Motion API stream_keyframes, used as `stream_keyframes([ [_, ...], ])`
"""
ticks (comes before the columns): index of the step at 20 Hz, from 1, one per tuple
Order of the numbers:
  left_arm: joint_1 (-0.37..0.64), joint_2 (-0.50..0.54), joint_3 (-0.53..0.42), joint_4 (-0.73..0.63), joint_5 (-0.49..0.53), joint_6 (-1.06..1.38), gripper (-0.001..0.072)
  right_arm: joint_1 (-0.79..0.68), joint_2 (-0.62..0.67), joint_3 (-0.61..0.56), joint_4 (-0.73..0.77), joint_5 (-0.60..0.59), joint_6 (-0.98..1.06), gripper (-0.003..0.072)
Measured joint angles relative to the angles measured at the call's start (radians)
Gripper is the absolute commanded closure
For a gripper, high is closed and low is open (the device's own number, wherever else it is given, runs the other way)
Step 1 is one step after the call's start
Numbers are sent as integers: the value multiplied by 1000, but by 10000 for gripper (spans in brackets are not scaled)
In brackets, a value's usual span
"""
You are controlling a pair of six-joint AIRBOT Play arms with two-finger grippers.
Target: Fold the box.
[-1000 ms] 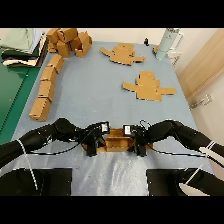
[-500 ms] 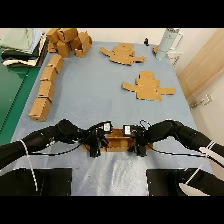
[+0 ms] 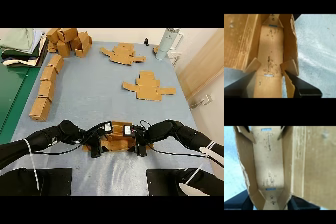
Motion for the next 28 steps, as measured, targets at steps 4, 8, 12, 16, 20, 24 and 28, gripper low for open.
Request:
stream_keyframes([
  [4, 6, 18, 0, 54, -10, -72, 694, 0, 0, 0, 0, 0, 0, 190],
  [8, 56, 134, 0, 320, -39, -443, 695, 0, 0, 0, 1, 0, 0, 190],
  [12, 163, 338, -12, 621, -167, -966, 695, 0, 0, 0, 1, 0, 0, 190],
  [16, 302, 467, -77, 777, -287, -1404, 695, 0, 0, 0, 1, 0, 0, 190],
  [20, 351, 466, -156, 682, -299, -1534, 696, 0, 0, 0, 1, 0, 0, 190],
  [24, 317, 400, -186, 528, -216, -1527, 695, 0, 0, 0, 1, 0, 0, 190],
  [28, 222, 303, -194, 340, -104, -1440, 696, 0, 0, 0, 1, 0, 0, 190],
])
